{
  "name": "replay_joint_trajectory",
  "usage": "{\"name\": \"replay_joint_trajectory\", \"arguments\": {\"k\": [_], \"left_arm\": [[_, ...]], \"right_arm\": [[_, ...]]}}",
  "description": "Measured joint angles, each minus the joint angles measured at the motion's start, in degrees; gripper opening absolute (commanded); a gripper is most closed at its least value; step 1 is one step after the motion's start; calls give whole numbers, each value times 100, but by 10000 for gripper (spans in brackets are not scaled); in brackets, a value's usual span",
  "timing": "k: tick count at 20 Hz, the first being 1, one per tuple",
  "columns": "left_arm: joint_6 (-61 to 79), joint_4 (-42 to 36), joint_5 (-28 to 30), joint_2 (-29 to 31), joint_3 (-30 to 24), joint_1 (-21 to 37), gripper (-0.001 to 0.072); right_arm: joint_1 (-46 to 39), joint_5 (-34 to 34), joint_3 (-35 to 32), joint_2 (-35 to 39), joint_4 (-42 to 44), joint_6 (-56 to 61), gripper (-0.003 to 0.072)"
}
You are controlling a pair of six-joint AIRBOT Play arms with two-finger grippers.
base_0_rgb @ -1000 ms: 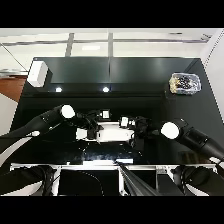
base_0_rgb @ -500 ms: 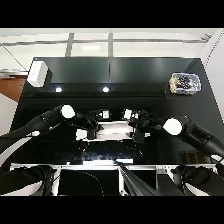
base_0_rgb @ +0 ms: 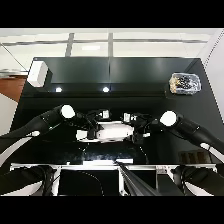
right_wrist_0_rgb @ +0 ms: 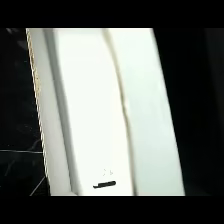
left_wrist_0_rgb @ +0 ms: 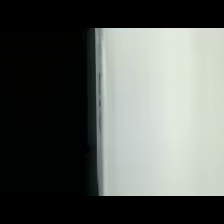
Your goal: Fold the box and place the chain.
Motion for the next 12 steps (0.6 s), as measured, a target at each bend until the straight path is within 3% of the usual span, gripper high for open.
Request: {"name": "replay_joint_trajectory", "arguments": {"k": [5, 12], "left_arm": [[2, 0, 2, 0, 0, 0, 29], [0, 2, 4, 0, 0, 0, 29]], "right_arm": [[-46, 116, 4, -479, 505, -743, 708], [-52, -55, 2, -798, 584, -1019, 708]]}}
